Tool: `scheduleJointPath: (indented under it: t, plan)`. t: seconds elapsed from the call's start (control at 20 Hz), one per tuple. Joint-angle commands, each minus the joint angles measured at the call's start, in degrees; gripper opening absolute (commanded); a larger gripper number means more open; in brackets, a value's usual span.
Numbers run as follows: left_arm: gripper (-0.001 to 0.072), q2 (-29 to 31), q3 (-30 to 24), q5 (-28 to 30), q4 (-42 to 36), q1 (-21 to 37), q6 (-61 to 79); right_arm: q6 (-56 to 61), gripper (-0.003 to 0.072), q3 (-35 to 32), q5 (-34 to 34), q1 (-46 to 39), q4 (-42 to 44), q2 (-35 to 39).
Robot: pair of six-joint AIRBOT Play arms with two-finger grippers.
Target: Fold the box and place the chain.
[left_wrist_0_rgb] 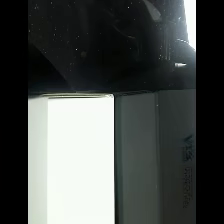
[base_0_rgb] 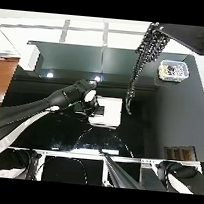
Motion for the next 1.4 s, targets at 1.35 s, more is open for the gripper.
scheduleJointPath:
  t: [1.35]
  plan:
    - [0.0026,0.0,0.1,0.0,0.1,0.2,0.0,0.4,0.0011,-38.3,-6.1,6.4,-3.6,-0.4]
